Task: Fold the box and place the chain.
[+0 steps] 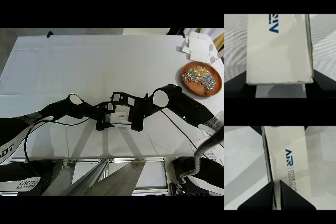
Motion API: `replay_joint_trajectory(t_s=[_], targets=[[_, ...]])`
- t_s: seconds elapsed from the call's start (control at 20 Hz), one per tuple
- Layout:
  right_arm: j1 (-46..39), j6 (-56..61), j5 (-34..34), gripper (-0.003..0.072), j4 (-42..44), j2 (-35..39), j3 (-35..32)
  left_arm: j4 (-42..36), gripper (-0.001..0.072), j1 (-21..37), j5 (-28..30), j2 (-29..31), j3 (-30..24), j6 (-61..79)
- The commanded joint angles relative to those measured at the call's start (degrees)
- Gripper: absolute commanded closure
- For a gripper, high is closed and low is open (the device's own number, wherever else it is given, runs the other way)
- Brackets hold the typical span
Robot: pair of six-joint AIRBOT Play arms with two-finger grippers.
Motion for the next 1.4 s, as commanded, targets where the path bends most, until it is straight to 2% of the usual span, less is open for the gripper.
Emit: replay_joint_trajectory(t_s=[0.0,0.05,0.1,0.25,0.45,0.55,0.6,0.65,0.7,0.9,1.05,1.2,1.35], targets=[[0.76,0.02,0.96,0.0551,0.92,0.04,-0.04,-0.17,0.0362,0.00,0.28,0.02,0.04,-0.13],[0.76,0.02,0.96,0.0495,0.94,0.04,-0.02,-0.17,0.0362,0.00,0.28,0.02,0.04,-0.13],[0.74,0.00,0.90,0.0481,1.11,0.07,-0.02,-0.17,0.0362,0.00,0.28,0.02,0.04,-0.13],[0.74,0.00,-0.39,0.0481,1.38,1.20,-0.02,-0.17,0.0362,0.00,0.28,0.02,0.04,-0.13],[0.70,0.00,-4.70,0.0481,1.68,6.64,-0.02,-0.17,0.0362,0.00,0.28,0.02,0.04,-0.13],[0.68,0.20,-5.55,0.0494,2.08,9.05,-0.04,-0.17,0.0362,0.00,0.28,0.04,0.04,-0.13],[0.59,1.33,-6.14,0.0569,2.73,9.60,-0.04,-0.17,0.0362,0.00,0.28,0.02,0.04,-0.13],[-0.15,1.38,-6.43,0.0637,5.25,9.68,-0.20,-0.17,0.0362,0.00,0.28,0.02,0.04,-0.13],[-1.40,1.29,-7.96,0.0654,9.09,9.68,-1.11,-0.17,0.0362,0.00,0.31,0.02,0.04,-0.13],[-6.16,-0.85,-19.10,0.0673,24.76,9.68,-10.97,-0.17,0.0362,0.00,0.28,0.02,0.04,-0.13],[-7.06,-7.48,-22.64,0.0674,33.94,9.68,-18.60,-0.17,0.0362,0.00,0.28,0.02,0.04,-0.13],[-7.04,-9.79,-23.45,0.0674,36.37,9.66,-22.08,-0.17,0.0362,0.00,0.28,0.02,0.04,-0.13],[-7.04,-10.43,-22.91,0.0674,36.30,9.68,-22.45,-0.17,0.0362,0.00,0.28,0.02,0.04,-0.13]])
